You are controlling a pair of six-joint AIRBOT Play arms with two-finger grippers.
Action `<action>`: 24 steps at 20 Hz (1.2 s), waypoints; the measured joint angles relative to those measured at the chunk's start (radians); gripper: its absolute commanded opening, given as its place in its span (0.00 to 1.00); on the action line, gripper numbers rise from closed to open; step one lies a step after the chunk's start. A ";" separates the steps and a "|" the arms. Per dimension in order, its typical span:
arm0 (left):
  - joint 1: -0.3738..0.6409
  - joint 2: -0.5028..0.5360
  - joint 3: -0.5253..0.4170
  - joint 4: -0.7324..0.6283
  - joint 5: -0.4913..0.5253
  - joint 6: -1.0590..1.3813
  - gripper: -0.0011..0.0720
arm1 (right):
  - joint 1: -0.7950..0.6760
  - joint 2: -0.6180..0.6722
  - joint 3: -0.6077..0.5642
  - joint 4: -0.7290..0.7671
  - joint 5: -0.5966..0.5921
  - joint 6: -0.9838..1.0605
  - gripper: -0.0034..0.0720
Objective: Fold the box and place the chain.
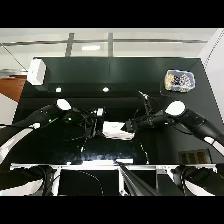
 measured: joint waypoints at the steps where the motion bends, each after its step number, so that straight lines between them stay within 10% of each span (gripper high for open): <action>1: 0.000 0.000 0.000 0.000 0.000 0.000 0.71 | -0.001 -0.017 -0.006 0.012 -0.010 0.005 0.10; 12: 0.000 0.000 0.000 0.000 0.000 -0.002 0.73 | -0.002 -0.069 -0.004 -0.026 -0.046 0.069 0.10; 15: 0.004 0.005 0.000 0.023 0.000 -0.004 1.00 | -0.042 -0.007 0.050 -0.042 -0.018 0.054 0.10; 24: 0.107 0.240 0.003 0.116 -0.094 -0.215 1.00 | -0.255 0.197 0.143 -0.070 0.057 0.043 0.10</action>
